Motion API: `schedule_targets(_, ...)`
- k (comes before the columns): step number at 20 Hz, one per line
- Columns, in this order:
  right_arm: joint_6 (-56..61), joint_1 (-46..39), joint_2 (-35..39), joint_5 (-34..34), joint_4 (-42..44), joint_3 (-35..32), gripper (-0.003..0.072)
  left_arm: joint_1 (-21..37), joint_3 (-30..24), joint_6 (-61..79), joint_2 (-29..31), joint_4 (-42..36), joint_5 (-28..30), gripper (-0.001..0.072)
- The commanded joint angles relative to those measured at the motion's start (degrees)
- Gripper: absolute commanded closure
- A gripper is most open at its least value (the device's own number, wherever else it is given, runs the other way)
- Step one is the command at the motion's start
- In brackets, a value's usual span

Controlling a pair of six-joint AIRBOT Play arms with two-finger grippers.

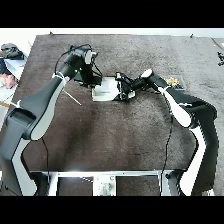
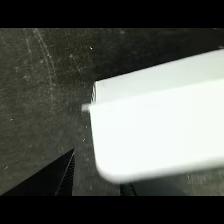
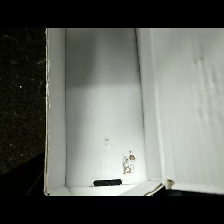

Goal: Fold the box and place the chain.

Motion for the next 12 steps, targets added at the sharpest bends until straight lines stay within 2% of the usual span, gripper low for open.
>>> schedule_targets(1,0.0,0.0,0.0,0.0,0.0,0.0,0.0289,0.0,-2.8,2.8,5.2,-0.2,2.4,0.0423)
schedule_targets(6,0.0,0.0,0.0,0.0,0.0,0.0,0.0289,0.3,-11.9,5.6,15.4,-0.3,10.3,0.0423)
schedule_targets(9,0.0,0.0,0.0,0.1,0.0,0.0,0.0289,2.4,-23.5,7.4,22.8,-3.9,19.6,0.0423)
schedule_targets(12,0.0,0.0,0.0,0.0,0.0,0.0,0.0289,6.5,-37.1,15.5,30.4,-12.5,29.7,0.0423)
